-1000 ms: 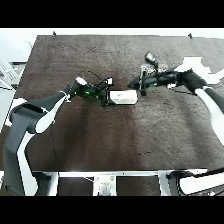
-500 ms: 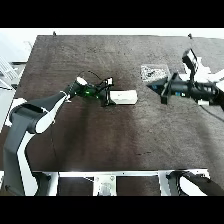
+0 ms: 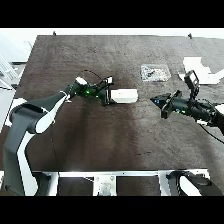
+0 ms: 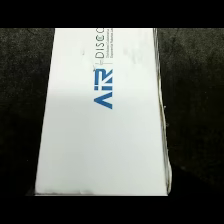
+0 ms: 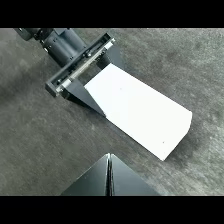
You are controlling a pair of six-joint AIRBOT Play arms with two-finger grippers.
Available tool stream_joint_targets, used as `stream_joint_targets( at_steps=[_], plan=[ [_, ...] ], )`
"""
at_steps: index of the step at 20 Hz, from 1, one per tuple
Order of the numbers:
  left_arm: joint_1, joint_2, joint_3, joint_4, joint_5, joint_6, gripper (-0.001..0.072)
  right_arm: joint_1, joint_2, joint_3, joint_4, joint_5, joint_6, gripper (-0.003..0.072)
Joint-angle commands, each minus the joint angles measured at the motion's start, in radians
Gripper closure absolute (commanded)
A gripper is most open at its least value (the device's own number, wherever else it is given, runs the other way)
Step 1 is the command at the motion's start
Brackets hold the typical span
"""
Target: Fold the box and place the chain.
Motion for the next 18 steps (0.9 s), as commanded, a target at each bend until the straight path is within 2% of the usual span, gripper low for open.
stream_joint_targets(
  at_steps=[1, 3, 4, 5, 8, 11, 14, 16, 18],
  plan=[
    [0.0, 0.0, 0.001, -0.003, -0.001, 0.0, 0.0296, -0.002, 0.006, -0.01, 0.021, -0.005, 0.0, 0.0672],
    [0.0, 0.0, 0.001, -0.018, -0.003, 0.0, 0.0302, -0.002, 0.006, -0.01, 0.021, -0.005, 0.0, 0.0672],
    [0.0, 0.003, 0.001, -0.025, -0.006, -0.003, 0.0641, -0.002, 0.006, -0.01, 0.021, -0.005, 0.0, 0.0672],
    [0.003, 0.014, 0.001, -0.024, -0.012, 0.0, 0.069, -0.002, 0.006, -0.01, 0.021, -0.006, 0.0, 0.0672],
    [0.026, 0.095, 0.002, -0.025, 0.023, -0.113, 0.0694, -0.002, 0.006, -0.011, 0.021, -0.025, 0.0, 0.0672],
    [0.091, 0.238, 0.001, -0.024, 0.096, -0.187, 0.0695, -0.002, 0.006, -0.011, 0.021, -0.027, 0.008, 0.0672],
    [0.2, 0.372, 0.0, 0.004, 0.269, -0.294, 0.0694, -0.002, 0.006, -0.011, 0.021, -0.027, 0.046, 0.0672],
    [0.284, 0.426, 0.0, 0.069, 0.365, -0.401, 0.0693, -0.002, 0.006, -0.011, 0.021, -0.027, 0.049, 0.0672],
    [0.376, 0.443, 0.0, 0.146, 0.381, -0.502, 0.0693, -0.002, 0.006, -0.013, 0.021, -0.027, 0.049, 0.0672]
  ],
)
